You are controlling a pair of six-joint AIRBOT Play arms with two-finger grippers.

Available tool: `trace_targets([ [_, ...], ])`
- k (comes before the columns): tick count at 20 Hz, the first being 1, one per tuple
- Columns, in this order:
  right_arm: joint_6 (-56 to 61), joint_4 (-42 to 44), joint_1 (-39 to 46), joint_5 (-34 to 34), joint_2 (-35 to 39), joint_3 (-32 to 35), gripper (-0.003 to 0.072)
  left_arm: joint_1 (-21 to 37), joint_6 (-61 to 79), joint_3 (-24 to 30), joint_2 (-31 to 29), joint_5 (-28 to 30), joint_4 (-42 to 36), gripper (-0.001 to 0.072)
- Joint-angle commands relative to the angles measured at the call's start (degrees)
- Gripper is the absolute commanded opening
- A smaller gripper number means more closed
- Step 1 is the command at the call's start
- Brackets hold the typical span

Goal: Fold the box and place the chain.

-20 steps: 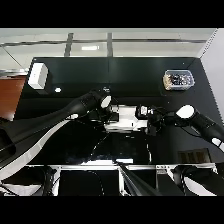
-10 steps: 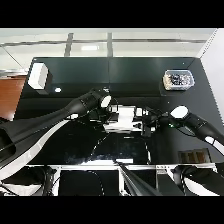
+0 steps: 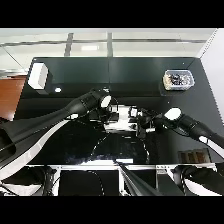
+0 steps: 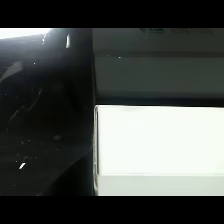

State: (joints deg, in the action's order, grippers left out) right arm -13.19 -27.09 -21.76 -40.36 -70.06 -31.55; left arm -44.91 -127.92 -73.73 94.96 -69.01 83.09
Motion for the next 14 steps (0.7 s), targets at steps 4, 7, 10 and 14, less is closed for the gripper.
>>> trace_targets([
  [4,6.14,-0.48,0.87,1.95,0.57,0.0,0.01,-0.02,0.02,-0.04,-0.04,-0.22,0.11,0.0029],
  [7,23.89,-2.91,5.46,-0.07,5.33,-0.57,0.0014,0.0,0.02,-0.04,-0.04,-0.24,0.13,0.0029],
  [10,55.08,-12.24,15.54,-12.04,11.98,-5.4,0.0014,0.0,0.02,-0.04,-0.04,-0.24,0.13,0.0029],
  [14,74.79,-19.74,34.4,-18.78,13.44,-5.16,0.0014,0.0,0.02,-0.04,-0.04,-0.22,0.13,0.0029],
])
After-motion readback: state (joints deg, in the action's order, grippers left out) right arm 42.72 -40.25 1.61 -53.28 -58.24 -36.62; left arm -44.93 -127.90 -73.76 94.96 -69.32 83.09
